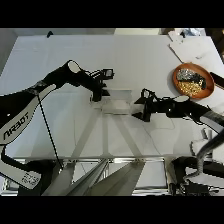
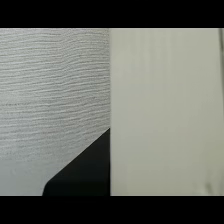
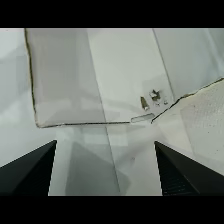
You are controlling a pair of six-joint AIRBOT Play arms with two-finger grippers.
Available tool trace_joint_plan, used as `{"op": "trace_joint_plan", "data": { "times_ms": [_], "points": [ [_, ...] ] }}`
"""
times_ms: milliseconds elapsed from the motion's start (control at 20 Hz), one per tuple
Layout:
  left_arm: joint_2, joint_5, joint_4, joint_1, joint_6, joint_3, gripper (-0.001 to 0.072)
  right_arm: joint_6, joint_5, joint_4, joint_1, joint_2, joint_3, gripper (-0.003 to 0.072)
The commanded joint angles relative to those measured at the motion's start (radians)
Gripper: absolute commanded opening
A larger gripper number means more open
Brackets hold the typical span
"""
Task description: Fold the box and place the chain.
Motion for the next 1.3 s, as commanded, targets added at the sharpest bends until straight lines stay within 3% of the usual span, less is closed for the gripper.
{"op": "trace_joint_plan", "data": {
  "times_ms": [0, 1250],
  "points": [
    [-0.001, 0.0, 0.0, 0.0, 0.0, 0.0, 0.0014, -0.016, -0.007, 0.071, 0.007, -0.013, -0.001, 0.0697],
    [-0.001, 0.0, 0.0, -0.001, 0.0, 0.0, 0.0014, -0.016, -0.018, 0.093, 0.006, -0.013, 0.031, 0.0695]
  ]
}}
